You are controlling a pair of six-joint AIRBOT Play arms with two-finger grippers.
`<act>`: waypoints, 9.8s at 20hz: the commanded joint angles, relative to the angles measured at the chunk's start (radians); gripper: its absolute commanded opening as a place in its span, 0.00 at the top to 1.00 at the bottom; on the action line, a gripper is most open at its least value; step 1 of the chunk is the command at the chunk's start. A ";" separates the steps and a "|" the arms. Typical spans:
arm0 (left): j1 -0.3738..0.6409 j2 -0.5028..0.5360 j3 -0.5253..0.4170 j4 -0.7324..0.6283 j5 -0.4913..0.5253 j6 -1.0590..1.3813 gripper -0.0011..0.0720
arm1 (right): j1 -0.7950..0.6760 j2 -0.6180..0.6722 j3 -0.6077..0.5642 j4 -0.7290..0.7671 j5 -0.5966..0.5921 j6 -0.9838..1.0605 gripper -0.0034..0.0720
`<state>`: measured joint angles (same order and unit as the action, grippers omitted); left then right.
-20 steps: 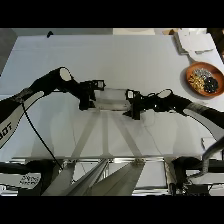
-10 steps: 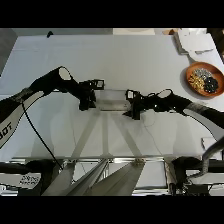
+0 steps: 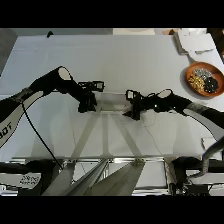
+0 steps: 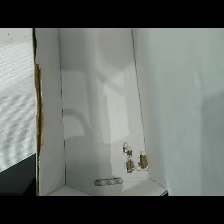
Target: Fold the box and place the chain.
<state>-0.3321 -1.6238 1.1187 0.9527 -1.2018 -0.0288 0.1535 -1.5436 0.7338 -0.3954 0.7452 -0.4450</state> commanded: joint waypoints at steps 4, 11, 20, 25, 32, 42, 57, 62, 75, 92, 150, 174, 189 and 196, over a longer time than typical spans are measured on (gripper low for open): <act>0.034 -0.001 0.000 0.094 0.019 0.003 0.55 | 0.001 0.000 0.000 0.000 -0.001 -0.001 0.44; 0.084 -0.001 0.000 -0.066 -0.011 0.003 0.23 | 0.001 0.000 0.000 0.000 -0.001 -0.001 0.44; 0.079 -0.002 0.000 -0.137 -0.060 0.145 0.22 | 0.001 0.000 0.000 0.000 -0.001 -0.001 0.44; 0.075 -0.003 -0.014 -0.137 -0.085 0.162 0.23 | 0.001 0.000 0.000 0.000 -0.001 -0.001 0.44; 0.075 -0.003 -0.072 -0.196 -0.018 0.208 0.42 | 0.001 0.000 0.000 0.000 -0.001 -0.001 0.44; 0.075 -0.002 -0.072 -0.197 0.044 0.208 0.51 | 0.001 0.000 0.000 0.000 -0.001 -0.001 0.44; 0.075 -0.001 -0.072 -0.235 0.113 0.187 0.50 | 0.001 0.000 0.000 0.000 -0.001 -0.001 0.44; 0.075 -0.001 -0.072 -0.233 0.092 0.187 0.51 | 0.001 0.000 0.000 0.000 -0.001 -0.001 0.44; 0.075 -0.002 -0.072 -0.234 0.068 0.389 0.53 | 0.001 0.000 0.000 0.000 -0.001 -0.001 0.44; 0.056 -0.015 -0.074 -0.243 0.073 0.460 0.63 | 0.001 0.000 0.000 0.000 -0.001 -0.001 0.44; 0.044 0.053 -0.074 -0.292 0.075 0.383 0.97 | 0.001 0.000 0.000 0.000 -0.001 -0.001 0.44; 0.190 0.409 -0.197 0.258 0.180 -1.166 0.98 | 0.001 0.000 0.000 0.000 -0.001 -0.001 0.44; 0.135 0.171 -0.257 -0.093 0.204 -1.088 0.98 | 0.001 0.000 0.000 0.000 -0.001 -0.001 0.44; 0.108 0.168 -0.257 -0.195 0.208 -1.022 0.97 | 0.001 0.000 0.000 0.000 -0.001 -0.001 0.44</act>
<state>-0.2180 -1.4525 0.8623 0.7845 -0.9951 -1.0679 0.1539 -1.5436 0.7338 -0.3958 0.7437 -0.4461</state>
